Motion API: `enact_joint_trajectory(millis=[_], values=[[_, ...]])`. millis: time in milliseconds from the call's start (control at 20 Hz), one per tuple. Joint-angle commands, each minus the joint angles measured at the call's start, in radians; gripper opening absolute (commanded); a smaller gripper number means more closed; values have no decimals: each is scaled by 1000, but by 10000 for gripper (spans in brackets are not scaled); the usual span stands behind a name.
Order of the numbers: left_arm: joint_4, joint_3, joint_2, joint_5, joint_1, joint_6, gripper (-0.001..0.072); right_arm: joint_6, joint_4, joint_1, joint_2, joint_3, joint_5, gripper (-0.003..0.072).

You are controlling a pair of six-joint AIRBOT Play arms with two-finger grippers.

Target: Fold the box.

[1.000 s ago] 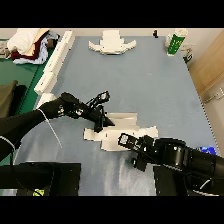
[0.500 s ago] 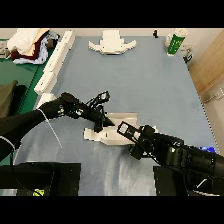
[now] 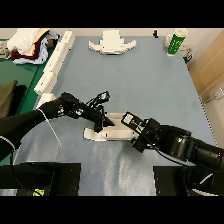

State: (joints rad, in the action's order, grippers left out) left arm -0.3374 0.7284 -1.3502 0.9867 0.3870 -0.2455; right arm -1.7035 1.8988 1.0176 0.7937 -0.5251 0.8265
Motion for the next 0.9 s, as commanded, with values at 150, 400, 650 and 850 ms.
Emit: enact_joint_trajectory(millis=[150, 400, 650, 850], values=[[0, 1, 0, 0, 0, 0, 14, 1128, -818, -507, -44, 36, -39, 712], [0, 1, 0, 1, 0, 0, 14, 1738, -1209, -753, 119, 36, 73, 712], [0, 1, 0, 0, 0, 0, 14, 1783, -1240, -744, 206, 29, 58, 712], [0, 1, 0, 0, 0, 0, 14, 1584, -1042, -721, 40, 23, 116, 712]])
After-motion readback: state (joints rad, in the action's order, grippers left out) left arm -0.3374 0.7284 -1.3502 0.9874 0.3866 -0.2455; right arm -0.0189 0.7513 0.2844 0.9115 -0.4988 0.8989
